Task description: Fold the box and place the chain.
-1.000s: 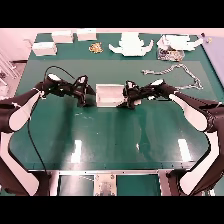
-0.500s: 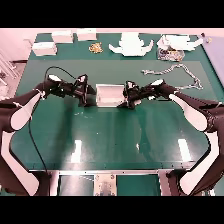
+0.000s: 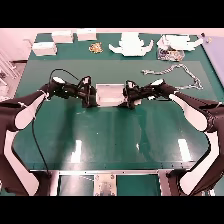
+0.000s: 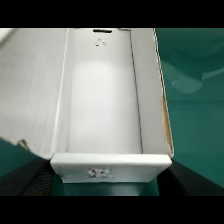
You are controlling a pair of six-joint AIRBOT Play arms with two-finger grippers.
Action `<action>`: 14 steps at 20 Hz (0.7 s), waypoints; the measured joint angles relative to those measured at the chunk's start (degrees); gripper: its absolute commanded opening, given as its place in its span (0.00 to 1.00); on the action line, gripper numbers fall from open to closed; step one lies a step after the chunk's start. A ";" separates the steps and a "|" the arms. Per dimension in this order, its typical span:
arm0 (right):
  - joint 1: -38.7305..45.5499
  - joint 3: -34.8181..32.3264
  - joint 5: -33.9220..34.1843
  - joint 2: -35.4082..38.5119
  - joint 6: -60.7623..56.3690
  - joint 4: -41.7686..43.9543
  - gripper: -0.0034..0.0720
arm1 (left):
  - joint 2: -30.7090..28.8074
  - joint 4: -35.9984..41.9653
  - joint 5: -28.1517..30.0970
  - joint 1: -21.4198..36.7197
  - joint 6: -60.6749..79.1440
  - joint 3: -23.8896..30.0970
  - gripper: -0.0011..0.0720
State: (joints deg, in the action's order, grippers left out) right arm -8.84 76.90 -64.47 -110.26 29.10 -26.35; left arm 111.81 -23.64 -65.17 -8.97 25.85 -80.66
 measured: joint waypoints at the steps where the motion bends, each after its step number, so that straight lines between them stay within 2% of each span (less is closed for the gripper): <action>1: 0.02 0.00 0.00 0.00 0.00 0.00 0.82 | 0.04 0.07 0.50 -0.24 0.04 0.00 1.00; 14: 0.04 0.00 -0.04 0.00 0.02 -0.04 0.82 | 0.33 0.87 2.45 -1.31 0.11 0.02 1.00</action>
State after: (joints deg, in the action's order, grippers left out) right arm -8.80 76.90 -64.51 -110.26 29.12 -26.39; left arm 112.14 -22.76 -62.72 -10.28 25.96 -80.64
